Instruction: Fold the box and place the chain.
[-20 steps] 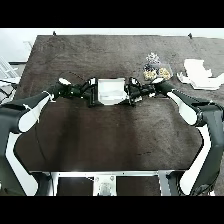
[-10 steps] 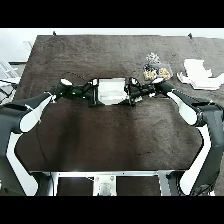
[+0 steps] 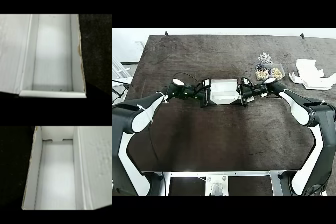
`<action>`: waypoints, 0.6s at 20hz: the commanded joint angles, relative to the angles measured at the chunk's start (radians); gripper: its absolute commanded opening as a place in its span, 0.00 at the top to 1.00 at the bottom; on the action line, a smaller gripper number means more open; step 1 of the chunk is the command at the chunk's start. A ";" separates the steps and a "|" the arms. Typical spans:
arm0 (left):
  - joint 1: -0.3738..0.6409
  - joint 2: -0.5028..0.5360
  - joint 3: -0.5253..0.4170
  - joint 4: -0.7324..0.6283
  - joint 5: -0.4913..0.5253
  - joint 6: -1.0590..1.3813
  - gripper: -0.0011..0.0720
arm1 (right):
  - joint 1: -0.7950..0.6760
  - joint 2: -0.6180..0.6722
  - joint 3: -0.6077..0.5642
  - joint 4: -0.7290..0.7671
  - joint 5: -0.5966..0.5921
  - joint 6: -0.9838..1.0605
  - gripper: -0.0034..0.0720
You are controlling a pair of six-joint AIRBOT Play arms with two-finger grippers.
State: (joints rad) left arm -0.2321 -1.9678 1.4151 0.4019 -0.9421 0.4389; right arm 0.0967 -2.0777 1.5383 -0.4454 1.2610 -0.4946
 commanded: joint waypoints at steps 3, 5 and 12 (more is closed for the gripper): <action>0.000 0.000 0.000 0.013 -0.027 0.007 0.59 | 0.001 0.000 0.000 0.000 0.001 0.000 0.17; 0.000 0.000 0.000 0.014 -0.032 0.007 0.59 | 0.001 0.000 0.000 0.000 0.001 0.000 0.17; 0.000 0.000 0.000 0.013 -0.019 0.007 0.59 | 0.001 0.000 0.000 0.000 0.001 0.000 0.17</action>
